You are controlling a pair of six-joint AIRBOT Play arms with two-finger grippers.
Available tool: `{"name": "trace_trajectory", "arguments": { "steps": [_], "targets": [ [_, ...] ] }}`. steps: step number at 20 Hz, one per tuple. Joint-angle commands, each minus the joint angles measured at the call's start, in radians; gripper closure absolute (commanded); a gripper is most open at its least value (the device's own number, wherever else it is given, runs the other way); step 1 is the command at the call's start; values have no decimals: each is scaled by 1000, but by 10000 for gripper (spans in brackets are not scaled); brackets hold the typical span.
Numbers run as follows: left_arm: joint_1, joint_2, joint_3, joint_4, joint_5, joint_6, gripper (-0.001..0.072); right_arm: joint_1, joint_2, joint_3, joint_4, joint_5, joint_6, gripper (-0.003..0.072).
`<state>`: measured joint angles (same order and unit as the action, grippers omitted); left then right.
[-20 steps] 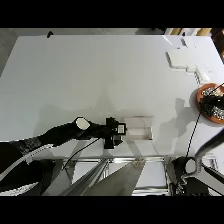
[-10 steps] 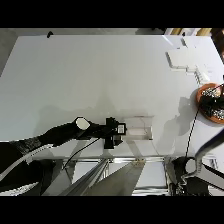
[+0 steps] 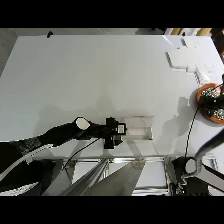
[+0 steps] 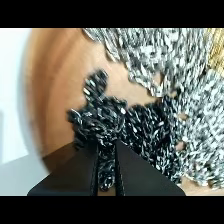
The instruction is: Fold the box and place the chain.
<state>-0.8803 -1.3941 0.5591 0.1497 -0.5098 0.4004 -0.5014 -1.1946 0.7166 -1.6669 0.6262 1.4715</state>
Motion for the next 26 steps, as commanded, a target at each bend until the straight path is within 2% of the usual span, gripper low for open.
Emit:
{"name": "trace_trajectory", "arguments": {
  "steps": [1, 10, 13, 15, 17, 22, 25, 26],
  "targets": [
    [0, 1, 0, 0, 1, 0, 503, 47, 114, 0, 14, 18, -7, 666],
    [0, 1, 0, 0, 0, 0, 503, 234, 457, 0, 168, 357, -45, 667],
    [0, 1, 0, 0, 0, 0, 503, 320, 549, 0, 298, 464, -130, 667],
    [0, 1, 0, 0, 0, 0, 503, 390, 592, 0, 360, 550, -173, 665],
    [0, 1, 0, 0, 0, 0, 503, 454, 600, -10, 358, 640, -175, 665],
    [0, 1, 0, 0, 0, 0, 503, 515, 600, -171, 381, 600, -184, 665],
    [0, 1, 0, 0, 0, 0, 503, 516, 600, -239, 511, 601, -305, 663],
    [0, 1, 0, 0, 0, 0, 503, 516, 600, -252, 525, 599, -314, 622]
  ]
}}
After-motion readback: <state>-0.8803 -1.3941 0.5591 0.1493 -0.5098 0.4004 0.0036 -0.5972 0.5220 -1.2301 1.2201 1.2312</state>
